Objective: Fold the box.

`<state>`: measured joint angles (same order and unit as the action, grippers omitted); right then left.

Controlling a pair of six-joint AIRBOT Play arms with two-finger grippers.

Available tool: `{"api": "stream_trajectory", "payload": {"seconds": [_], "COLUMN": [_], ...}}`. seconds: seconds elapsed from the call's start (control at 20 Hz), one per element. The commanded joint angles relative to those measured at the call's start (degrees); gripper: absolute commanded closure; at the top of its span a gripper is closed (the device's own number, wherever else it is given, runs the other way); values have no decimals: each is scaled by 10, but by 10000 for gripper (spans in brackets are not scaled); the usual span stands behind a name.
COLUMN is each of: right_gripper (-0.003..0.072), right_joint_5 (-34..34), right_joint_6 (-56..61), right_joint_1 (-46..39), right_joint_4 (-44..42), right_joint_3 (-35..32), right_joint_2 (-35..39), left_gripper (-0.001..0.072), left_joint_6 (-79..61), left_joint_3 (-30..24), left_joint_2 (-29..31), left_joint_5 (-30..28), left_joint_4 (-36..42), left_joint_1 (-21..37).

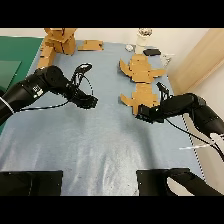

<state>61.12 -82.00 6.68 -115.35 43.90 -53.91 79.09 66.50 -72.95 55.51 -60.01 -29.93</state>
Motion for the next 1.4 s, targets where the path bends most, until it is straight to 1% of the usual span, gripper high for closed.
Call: {"api": "stream_trajectory", "payload": {"seconds": [0.0, 0.1, 0.15, 0.2, 0.25, 0.4, 0.45, 0.55, 0.65, 0.7, 0.85, 0.95, 1.15, 1.35], "right_gripper": [527, 508, 403, 371, 370, 365, 296, 281, 281, 281, 281, 281, 282, 281], "right_joint_5": [-8, -8, -8, -6, 0, 57, 70, 75, 63, 45, -9, -24, -25, -24], "right_joint_6": [1, 2, 7, 18, 27, 29, 13, -37, -90, -120, -237, -296, -360, -389], "right_joint_1": [2, 1, -3, -14, -31, -134, -175, -264, -338, -371, -436, -452, -451, -451], "right_joint_4": [-5, -4, 1, 18, 40, 115, 141, 174, 160, 139, 20, -42, -77, -105], "right_joint_3": [0, 0, 1, 6, 15, 70, 89, 120, 136, 139, 144, 158, 217, 267], "right_joint_2": [0, 0, 0, 0, 0, -13, -23, -50, -91, -116, -191, -243, -342, -398], "left_gripper": [696, 696, 696, 696, 696, 696, 696, 696, 695, 696, 696, 696, 696, 695], "left_joint_6": [0, 0, 0, 0, 0, 0, 0, -1, 0, 0, 0, 0, 0, 0], "left_joint_3": [0, 0, 0, 0, 0, 0, 0, 0, 0, 0, 0, 0, 0, 0], "left_joint_2": [0, 0, 0, 0, 0, 0, 0, 0, 0, 0, 0, 0, 0, 0], "left_joint_5": [0, 0, 0, 0, 0, 0, 0, 0, 0, -1, -9, -10, -11, -14], "left_joint_4": [0, 0, 0, 0, 0, 0, 0, 0, 0, 0, 0, 0, 16, 26], "left_joint_1": [0, 0, 0, 0, 0, 0, 0, 0, 0, 0, 0, 0, 0, 0]}}
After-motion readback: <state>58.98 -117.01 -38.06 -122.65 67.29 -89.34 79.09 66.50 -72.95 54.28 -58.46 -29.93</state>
